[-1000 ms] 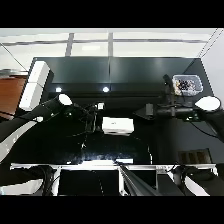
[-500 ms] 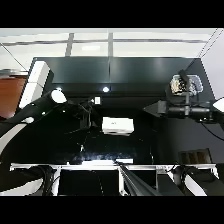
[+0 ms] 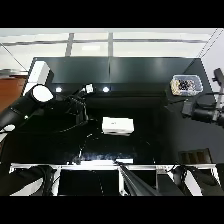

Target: Fold the box and place the chain.

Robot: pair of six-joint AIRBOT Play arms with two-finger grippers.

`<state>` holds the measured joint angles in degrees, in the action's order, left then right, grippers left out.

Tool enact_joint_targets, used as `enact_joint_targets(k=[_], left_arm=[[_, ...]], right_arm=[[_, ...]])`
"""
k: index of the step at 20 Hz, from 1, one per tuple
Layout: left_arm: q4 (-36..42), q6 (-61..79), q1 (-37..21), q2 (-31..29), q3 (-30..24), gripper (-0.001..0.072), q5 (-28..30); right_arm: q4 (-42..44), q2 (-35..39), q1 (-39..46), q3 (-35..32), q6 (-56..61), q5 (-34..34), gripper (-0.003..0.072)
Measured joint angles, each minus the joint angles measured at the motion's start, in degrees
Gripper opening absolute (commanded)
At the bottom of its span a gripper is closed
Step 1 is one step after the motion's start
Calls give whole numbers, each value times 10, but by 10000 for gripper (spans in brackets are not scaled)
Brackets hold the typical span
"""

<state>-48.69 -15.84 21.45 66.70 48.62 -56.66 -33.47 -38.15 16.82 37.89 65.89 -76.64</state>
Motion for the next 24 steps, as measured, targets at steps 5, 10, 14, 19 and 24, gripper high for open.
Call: enact_joint_targets(k=[5, 10, 14, 19, 24], left_arm=[[30, 51, 69, 9, 0, 710, 48], [108, 123, 120, 55, 0, 711, 81], [127, 145, 136, 85, 0, 711, 95], [141, 155, 147, 105, 0, 711, 111], [149, 157, 155, 122, 1, 711, 124]], right_arm=[[-19, 10, 23, 0, 3, -10, 19], [-33, 12, 27, -1, 3, -11, 19], [-36, 12, 28, -1, 3, -11, 19], [-37, 12, 28, -1, 3, -11, 19], [-37, 12, 28, -1, 3, -11, 19]])
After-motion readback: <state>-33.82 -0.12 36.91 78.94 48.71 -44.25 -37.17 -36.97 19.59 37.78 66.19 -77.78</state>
